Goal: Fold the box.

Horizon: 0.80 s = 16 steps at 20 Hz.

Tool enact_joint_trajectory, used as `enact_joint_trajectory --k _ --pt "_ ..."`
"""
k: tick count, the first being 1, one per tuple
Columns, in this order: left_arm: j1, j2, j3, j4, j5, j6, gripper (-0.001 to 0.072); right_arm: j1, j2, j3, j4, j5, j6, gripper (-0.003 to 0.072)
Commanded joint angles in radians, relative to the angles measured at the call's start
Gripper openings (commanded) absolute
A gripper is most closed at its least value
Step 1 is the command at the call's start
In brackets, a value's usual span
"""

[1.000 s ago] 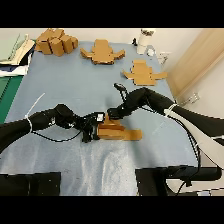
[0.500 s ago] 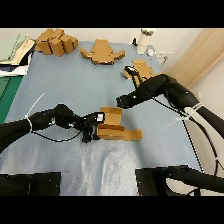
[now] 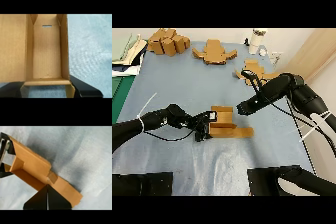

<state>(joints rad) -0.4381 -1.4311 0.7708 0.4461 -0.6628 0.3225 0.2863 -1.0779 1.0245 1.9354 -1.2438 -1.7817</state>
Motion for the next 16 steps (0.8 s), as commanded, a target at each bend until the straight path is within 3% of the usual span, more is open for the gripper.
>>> enact_joint_trajectory --k 1,5,7,10,16 --pt "0.012 0.0 0.001 0.002 0.035 -0.043 0.0529 0.0 0.008 -0.012 -0.048 -0.014 -0.016 0.0003" --pt "0.022 0.0 0.001 0.002 0.031 -0.043 0.0529 0.006 0.012 -0.097 -0.047 -0.013 -0.24 0.0008" --pt "0.022 0.0 0.001 0.002 0.032 -0.043 0.0529 0.008 0.009 -0.137 -0.051 -0.002 -0.363 0.0357" --pt "0.022 0.0 0.001 0.002 0.032 -0.043 0.0529 0.01 -0.009 -0.187 -0.062 0.067 -0.555 0.0569" --pt "0.022 0.0 0.001 0.002 0.032 -0.043 0.0529 0.075 -0.093 -0.21 -0.058 0.206 -0.833 0.0592"
